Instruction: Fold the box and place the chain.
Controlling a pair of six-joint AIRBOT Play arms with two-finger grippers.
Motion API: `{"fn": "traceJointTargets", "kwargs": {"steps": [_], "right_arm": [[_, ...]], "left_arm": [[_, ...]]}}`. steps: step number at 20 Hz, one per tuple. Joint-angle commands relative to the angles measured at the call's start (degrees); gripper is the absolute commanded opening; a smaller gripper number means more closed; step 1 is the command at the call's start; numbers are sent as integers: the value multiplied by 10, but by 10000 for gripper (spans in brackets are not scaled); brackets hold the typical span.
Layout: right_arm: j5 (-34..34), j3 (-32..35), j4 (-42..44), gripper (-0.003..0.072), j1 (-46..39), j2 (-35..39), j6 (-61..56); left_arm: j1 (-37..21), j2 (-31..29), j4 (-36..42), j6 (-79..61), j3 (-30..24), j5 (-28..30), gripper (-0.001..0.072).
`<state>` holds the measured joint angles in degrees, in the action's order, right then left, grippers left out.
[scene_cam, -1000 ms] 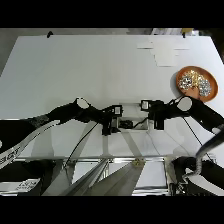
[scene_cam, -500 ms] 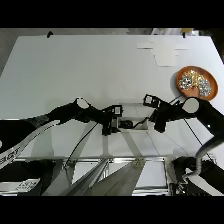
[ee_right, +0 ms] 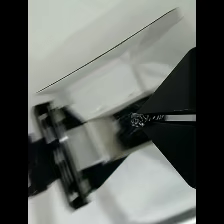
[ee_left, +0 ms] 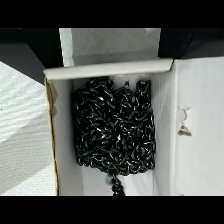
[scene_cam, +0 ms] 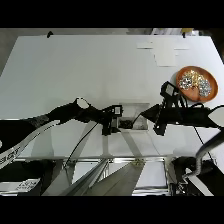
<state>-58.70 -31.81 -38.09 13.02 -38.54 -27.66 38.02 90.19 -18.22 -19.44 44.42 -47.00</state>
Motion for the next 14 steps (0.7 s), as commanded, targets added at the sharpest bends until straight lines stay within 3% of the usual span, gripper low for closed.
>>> {"fn": "traceJointTargets", "kwargs": {"steps": [1,7,12,13,14], "right_arm": [[4,0,107,16,28,13,10],[87,0,80,16,116,-38,11],[113,0,12,17,124,-110,10],[112,0,2,33,124,-124,9],[111,0,-1,127,124,-137,9]], "left_arm": [[-1,0,0,0,0,0,208],[-1,0,0,0,0,0,208],[-1,0,0,0,0,0,208],[-1,0,0,0,0,0,208],[-1,0,0,0,0,0,208]]}}
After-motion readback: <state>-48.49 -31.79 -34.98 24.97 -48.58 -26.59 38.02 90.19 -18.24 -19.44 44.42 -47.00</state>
